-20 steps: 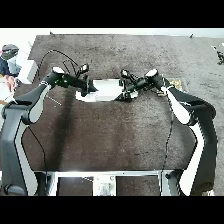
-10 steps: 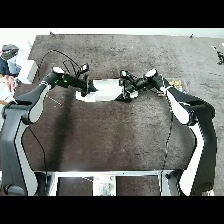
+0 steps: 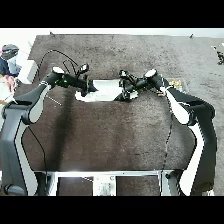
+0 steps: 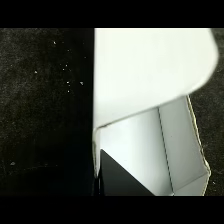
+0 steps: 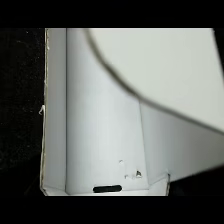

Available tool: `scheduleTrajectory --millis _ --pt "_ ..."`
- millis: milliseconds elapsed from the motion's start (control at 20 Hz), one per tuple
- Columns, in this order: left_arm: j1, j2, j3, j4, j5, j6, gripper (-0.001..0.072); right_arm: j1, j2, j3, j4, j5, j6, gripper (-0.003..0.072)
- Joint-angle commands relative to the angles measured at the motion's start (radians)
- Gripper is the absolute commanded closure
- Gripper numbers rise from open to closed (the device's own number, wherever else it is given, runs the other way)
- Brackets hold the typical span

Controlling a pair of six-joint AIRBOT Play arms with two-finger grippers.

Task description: Fold the box and place the chain.

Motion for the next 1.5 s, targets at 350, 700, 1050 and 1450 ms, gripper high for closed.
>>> scheduleTrajectory --millis 350,700,1050,1450 --pt "-0.001 0.0 0.0 0.0 0.0 0.0 0.0696 0.008 0.0 -0.001 -0.05 -0.006 0.001 0.0116" --pt "-0.001 0.0 0.0 0.0 0.0 0.0 0.0697 0.007 0.0 -0.001 -0.002 -0.016 0.0 0.022" --pt "-0.001 0.0 0.0 0.0 0.0 0.0 0.0696 0.008 0.0 -0.001 -0.043 -0.025 0.012 0.0221" --pt "-0.001 0.0 0.0 0.0 0.001 0.0 0.0697 0.008 0.0 -0.001 -0.043 -0.029 0.011 0.0387"
